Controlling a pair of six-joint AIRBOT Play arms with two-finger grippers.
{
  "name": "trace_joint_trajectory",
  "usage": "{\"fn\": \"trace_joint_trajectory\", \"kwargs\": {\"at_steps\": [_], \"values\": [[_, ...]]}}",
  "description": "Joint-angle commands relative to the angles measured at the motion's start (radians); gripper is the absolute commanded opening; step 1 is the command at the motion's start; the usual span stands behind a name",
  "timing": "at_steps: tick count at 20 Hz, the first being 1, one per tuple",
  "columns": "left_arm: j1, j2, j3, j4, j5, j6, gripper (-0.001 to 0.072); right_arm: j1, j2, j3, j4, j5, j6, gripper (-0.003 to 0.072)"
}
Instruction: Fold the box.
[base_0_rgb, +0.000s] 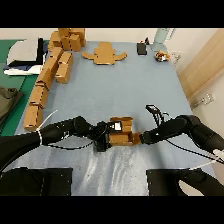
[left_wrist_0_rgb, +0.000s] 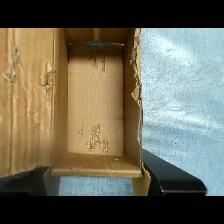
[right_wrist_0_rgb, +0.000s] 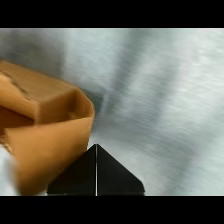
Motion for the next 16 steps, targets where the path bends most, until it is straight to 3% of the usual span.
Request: {"fn": "trace_joint_trajectory", "kwargs": {"at_steps": [1, 6, 8, 9, 16], "values": [[-0.001, 0.0, 0.0, 0.0, 0.0, 0.001, 0.0472, 0.002, 0.008, 0.01, 0.016, -0.007, -0.008, 0.0005], [-0.001, 0.0, 0.0, 0.0, 0.0, 0.001, 0.0472, 0.002, 0.008, 0.014, 0.104, -0.006, -0.009, 0.0011], [-0.001, 0.0, 0.0, 0.0, 0.0, 0.001, 0.0472, 0.002, 0.008, 0.027, 0.142, -0.006, -0.008, 0.0285], [-0.001, 0.0, 0.0, 0.0, 0.0, 0.001, 0.0472, 0.002, 0.008, 0.039, 0.156, -0.006, -0.008, 0.0343], [-0.001, 0.0, 0.0, 0.0, 0.0, 0.001, 0.0472, 0.002, 0.007, 0.072, 0.162, -0.015, -0.004, 0.0343]]}}
